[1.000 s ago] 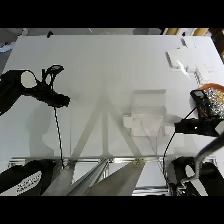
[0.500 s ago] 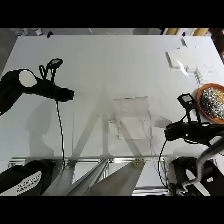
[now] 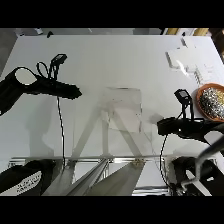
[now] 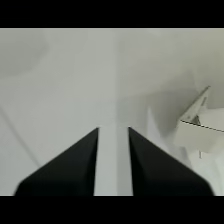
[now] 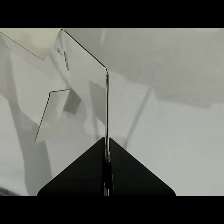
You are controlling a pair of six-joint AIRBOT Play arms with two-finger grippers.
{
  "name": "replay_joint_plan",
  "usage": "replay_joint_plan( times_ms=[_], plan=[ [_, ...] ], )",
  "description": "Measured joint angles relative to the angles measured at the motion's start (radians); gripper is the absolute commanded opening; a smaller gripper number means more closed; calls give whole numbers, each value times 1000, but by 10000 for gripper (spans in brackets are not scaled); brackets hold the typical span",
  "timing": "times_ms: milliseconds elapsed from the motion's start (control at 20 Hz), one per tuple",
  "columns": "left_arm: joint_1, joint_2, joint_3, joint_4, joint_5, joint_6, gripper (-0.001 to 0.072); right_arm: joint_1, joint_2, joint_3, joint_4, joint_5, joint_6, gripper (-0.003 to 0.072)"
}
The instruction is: Fold the box and place the chain.
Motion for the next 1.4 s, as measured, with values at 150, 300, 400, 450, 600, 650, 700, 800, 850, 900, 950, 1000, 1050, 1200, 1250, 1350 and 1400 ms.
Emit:
replay_joint_plan(
  times_ms=[150,300,400,450,600,650,700,800,850,900,950,1000,1050,1200,1250,1350,1400],
  plan=[
    [-52,-43,1,-114,-13,190,314,0,-8,0,10,-10,0,19],
    [-134,-128,28,-239,-13,401,421,0,-10,0,15,26,1,19],
    [-178,-197,66,-281,-20,495,445,0,-11,0,16,62,1,19],
    [-193,-228,83,-297,-34,533,457,0,-11,0,17,77,3,19],
    [-220,-311,116,-351,-78,641,461,0,-11,0,19,118,20,19],
    [-224,-330,121,-367,-86,672,462,0,-11,0,19,126,23,19],
    [-228,-348,125,-380,-97,704,463,0,-11,0,20,131,24,19],
    [-231,-372,130,-409,-108,760,462,0,-11,0,28,141,27,19],
    [-233,-383,131,-426,-117,790,462,0,-11,0,33,144,27,19],
    [-234,-391,132,-443,-129,816,462,0,-11,0,39,146,27,19],
    [-235,-399,133,-460,-140,840,462,0,-11,0,43,148,27,20],
    [-236,-408,133,-473,-151,864,462,0,-11,0,45,148,28,20],
    [-236,-416,134,-493,-160,888,461,0,-11,0,48,151,28,20],
    [-241,-434,134,-550,-175,951,415,0,-11,0,56,155,31,20],
    [-245,-438,134,-563,-179,965,345,0,-11,0,59,156,31,20],
    [-256,-446,134,-579,-190,988,249,0,-11,0,61,163,31,20],
    [-261,-450,134,-583,-194,995,240,0,-11,0,62,166,31,20]
  ],
)
